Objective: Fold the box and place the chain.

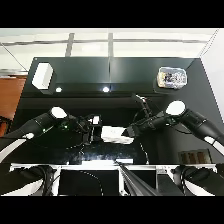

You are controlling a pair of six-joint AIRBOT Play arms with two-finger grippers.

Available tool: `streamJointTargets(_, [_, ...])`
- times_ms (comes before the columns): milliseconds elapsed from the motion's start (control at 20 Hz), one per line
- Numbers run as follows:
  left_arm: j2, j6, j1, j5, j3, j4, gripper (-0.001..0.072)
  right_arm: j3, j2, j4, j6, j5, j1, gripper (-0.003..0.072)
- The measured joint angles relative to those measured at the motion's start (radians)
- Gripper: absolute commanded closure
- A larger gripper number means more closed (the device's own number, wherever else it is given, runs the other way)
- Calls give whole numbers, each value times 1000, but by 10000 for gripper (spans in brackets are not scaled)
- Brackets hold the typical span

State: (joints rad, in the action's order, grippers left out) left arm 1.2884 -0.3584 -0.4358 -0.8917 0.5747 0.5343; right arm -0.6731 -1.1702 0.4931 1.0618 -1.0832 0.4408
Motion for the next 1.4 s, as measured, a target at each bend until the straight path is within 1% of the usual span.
streamJointTargets(200, [0,0,0,0,0,0,255,15,-62,-52,-2,32,-2,670])
streamJointTargets(400, [0,0,0,0,0,0,255,19,-100,-58,-2,50,-2,669])
streamJointTargets(900, [0,2,0,0,0,0,254,18,-110,-33,-5,72,-4,669])
streamJointTargets(950, [0,3,0,0,0,-2,232,12,-103,-27,-5,72,-6,670])
streamJointTargets(1050, [-1,9,1,0,0,0,80,-4,-72,-7,-5,54,-21,670])
streamJointTargets(1100, [-2,19,3,-1,0,11,5,-16,-45,-12,-5,18,-36,670])
streamJointTargets(1200, [-15,47,10,-3,0,21,4,-34,19,3,3,-40,-80,670])
streamJointTargets(1350, [-63,159,35,-23,0,98,4,-48,144,67,44,-102,-190,669])
streamJointTargets(1400, [-84,203,49,-50,1,128,4,-50,183,93,61,-121,-230,669])
